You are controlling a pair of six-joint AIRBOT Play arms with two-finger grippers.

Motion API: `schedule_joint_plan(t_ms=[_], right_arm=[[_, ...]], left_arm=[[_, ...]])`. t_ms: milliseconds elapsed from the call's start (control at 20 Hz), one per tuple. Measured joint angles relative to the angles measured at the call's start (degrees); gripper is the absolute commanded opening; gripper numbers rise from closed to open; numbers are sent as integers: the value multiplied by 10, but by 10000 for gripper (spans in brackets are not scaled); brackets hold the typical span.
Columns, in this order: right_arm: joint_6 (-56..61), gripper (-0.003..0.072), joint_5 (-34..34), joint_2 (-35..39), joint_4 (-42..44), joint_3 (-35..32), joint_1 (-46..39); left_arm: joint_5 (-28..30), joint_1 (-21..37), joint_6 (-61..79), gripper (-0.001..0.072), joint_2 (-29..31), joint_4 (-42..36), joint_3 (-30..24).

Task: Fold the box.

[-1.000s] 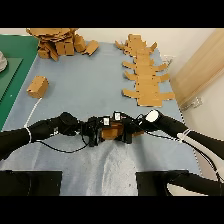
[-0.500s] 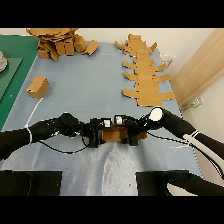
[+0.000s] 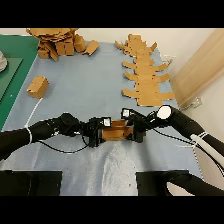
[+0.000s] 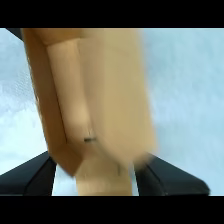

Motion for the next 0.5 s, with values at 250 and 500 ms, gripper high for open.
schedule_joint_plan(t_ms=[250,500], right_arm=[[40,720,34,46,-5,0,-58],[275,720,79,98,32,0,-101]], left_arm=[[-1,0,2,223,0,1,0],[-2,0,2,223,0,1,0]])
